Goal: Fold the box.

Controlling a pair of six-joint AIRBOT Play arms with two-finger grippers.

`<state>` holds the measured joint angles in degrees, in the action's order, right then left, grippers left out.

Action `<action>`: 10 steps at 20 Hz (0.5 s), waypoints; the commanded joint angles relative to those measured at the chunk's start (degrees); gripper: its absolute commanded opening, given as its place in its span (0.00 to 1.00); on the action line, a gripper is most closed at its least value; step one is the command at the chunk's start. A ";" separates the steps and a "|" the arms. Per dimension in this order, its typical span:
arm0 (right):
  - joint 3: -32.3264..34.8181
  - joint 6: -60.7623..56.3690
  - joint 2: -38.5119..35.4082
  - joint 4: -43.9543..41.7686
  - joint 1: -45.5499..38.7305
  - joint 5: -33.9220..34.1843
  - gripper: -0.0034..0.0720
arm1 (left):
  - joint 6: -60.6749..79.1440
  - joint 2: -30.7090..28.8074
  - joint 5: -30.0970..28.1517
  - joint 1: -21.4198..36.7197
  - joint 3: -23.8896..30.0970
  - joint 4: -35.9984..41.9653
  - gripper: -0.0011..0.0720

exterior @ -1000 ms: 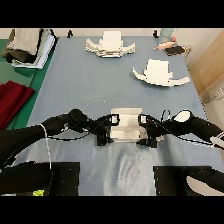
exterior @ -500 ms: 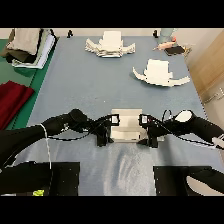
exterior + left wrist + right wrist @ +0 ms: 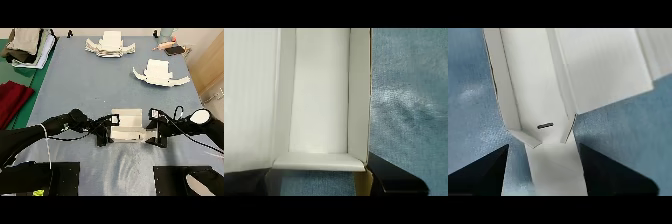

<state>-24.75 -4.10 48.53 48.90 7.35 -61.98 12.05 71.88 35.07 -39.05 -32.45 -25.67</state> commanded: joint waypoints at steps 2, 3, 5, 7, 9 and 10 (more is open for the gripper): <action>-0.07 -16.24 -7.61 -4.39 -1.77 -5.66 0.99 | 0.00 0.02 -0.02 -0.02 0.00 -0.02 0.63; -0.07 -24.06 -9.53 -7.61 -1.79 -5.88 0.99 | 0.00 0.02 0.00 -0.02 0.00 -0.02 0.63; -0.07 -44.89 -13.03 -11.96 -1.79 -6.01 0.99 | 0.00 0.02 0.00 -0.02 0.00 -0.02 0.63; -0.04 -63.87 -15.85 -14.03 -1.77 -6.08 0.99 | -0.02 0.02 0.00 -0.02 0.00 -0.02 0.63; -0.04 -69.99 -17.31 -14.58 -1.75 -6.05 0.99 | 0.00 0.02 0.00 -0.02 0.00 -0.02 0.63; -0.04 -70.05 -17.53 -15.17 -1.75 -6.14 0.99 | 0.00 0.02 0.00 -0.02 0.00 -0.02 0.63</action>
